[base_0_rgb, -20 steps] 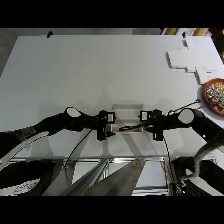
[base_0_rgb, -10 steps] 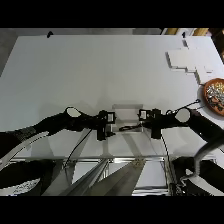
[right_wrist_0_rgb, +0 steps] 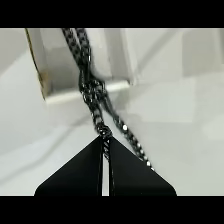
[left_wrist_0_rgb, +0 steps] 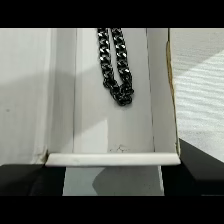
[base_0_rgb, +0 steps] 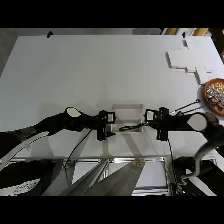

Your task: Fold the box and place the chain.

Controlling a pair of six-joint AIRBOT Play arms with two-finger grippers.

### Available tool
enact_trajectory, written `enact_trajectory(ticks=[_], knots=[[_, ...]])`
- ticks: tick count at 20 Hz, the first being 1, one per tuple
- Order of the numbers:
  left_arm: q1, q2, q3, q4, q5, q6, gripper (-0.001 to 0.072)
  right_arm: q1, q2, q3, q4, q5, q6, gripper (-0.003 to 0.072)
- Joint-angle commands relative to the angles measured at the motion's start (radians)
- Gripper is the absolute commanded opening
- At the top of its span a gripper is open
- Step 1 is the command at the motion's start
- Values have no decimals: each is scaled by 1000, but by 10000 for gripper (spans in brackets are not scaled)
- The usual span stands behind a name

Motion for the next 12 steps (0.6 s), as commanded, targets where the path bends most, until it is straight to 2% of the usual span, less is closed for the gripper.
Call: enact_trajectory(ticks=[1,4,6,9,12], knots=[[0,0,0,0,0,0,254,1,108,0,292,35,26,20],[0,0,0,0,0,0,254,3,82,0,635,5,28,19],[0,0,0,0,0,0,254,57,46,0,760,-47,32,19],[0,0,0,0,0,0,254,243,-19,0,782,-188,31,20],[0,0,0,0,0,0,254,406,-80,0,769,-429,61,20]])
